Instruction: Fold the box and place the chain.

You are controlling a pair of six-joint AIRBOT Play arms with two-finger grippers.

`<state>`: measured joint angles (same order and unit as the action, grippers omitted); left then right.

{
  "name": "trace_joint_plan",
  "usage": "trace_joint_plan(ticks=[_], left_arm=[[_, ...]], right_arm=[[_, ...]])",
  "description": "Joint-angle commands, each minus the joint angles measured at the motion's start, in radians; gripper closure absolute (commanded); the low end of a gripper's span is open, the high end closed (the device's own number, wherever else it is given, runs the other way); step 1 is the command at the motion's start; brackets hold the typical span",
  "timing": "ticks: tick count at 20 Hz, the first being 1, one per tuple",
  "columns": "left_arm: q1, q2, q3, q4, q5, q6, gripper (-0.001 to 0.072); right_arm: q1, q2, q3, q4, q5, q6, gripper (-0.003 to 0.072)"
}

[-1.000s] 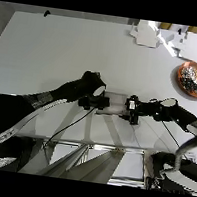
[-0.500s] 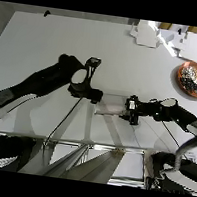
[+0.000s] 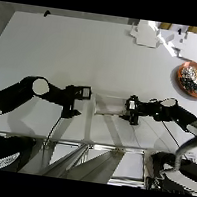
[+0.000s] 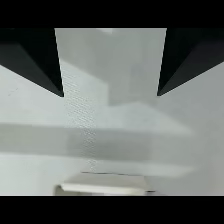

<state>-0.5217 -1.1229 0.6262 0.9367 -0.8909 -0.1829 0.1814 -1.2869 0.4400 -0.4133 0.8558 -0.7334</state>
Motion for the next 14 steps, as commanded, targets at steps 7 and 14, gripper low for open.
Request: trace_joint_plan(ticks=[7,14], left_arm=[[0.023,-0.201,-0.086,-0.689,0.155,0.747,0.0009],[0.006,-0.246,-0.086,-0.722,0.159,0.763,0.0007]], right_arm=[[0.000,0.001,0.000,0.000,0.000,0.000,0.0284],[0.000,0.001,0.000,-0.001,0.000,0.000,0.0284]])
